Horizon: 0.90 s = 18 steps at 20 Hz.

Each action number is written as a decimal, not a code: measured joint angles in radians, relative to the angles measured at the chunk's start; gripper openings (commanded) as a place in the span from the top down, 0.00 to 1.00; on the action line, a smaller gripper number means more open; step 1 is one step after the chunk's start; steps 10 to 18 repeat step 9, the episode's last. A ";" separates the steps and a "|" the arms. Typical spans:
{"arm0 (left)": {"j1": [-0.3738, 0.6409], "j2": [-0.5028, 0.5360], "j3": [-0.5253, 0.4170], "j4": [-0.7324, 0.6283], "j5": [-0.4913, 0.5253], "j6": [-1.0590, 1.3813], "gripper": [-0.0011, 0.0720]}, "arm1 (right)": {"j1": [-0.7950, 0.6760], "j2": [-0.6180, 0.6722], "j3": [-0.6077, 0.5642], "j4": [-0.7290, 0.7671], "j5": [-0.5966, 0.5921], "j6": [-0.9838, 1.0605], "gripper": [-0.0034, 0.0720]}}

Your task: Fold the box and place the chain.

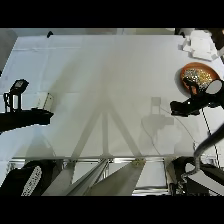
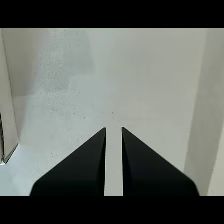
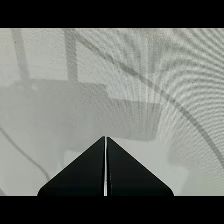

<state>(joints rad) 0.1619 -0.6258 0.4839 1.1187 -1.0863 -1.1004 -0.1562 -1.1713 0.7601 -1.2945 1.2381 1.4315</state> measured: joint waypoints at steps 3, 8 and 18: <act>0.000 -0.008 -0.007 -0.001 0.013 0.000 0.83 | 0.000 0.000 0.000 0.000 0.000 0.000 0.94; 0.000 -0.014 -0.011 -0.002 0.019 0.000 0.83 | 0.000 0.000 0.000 0.000 0.000 0.000 0.94; 0.000 -0.014 -0.011 -0.003 0.020 0.000 0.83 | 0.000 0.000 0.000 0.000 0.000 0.000 0.94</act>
